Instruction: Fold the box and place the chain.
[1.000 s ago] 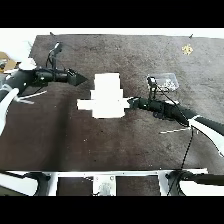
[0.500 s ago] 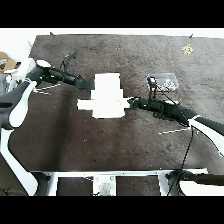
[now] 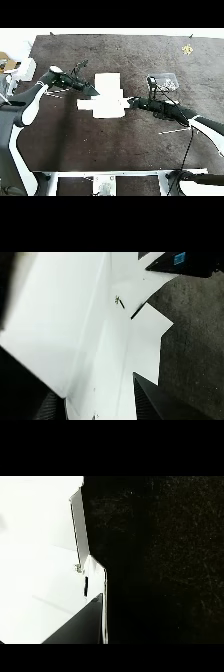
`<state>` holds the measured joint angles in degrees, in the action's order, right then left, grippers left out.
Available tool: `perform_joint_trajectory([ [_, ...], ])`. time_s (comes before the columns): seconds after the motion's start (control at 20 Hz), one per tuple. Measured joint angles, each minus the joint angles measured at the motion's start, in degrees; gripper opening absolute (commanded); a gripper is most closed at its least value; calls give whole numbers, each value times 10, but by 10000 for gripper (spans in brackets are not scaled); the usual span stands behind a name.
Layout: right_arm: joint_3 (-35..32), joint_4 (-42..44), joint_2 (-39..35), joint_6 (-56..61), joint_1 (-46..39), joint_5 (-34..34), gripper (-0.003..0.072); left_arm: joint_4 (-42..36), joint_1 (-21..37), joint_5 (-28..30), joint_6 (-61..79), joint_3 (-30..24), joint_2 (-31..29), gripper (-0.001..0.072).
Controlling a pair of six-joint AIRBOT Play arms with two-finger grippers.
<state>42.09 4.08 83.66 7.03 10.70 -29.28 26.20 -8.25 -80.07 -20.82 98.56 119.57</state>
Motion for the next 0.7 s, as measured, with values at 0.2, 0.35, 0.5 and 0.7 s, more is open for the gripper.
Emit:
perform_joint_trajectory([
  [0.2,0,0,0,0,0,-1,-1,-8,-10,8,4,1,4,371],
  [0.35,0,0,0,0,0,-2,-1,-8,-11,15,2,2,5,251],
  [0.5,0,0,0,-5,0,-2,0,2,-13,13,-7,2,5,14],
  [0.7,0,-2,0,-11,0,-2,265,18,-13,9,-15,2,5,9],
])
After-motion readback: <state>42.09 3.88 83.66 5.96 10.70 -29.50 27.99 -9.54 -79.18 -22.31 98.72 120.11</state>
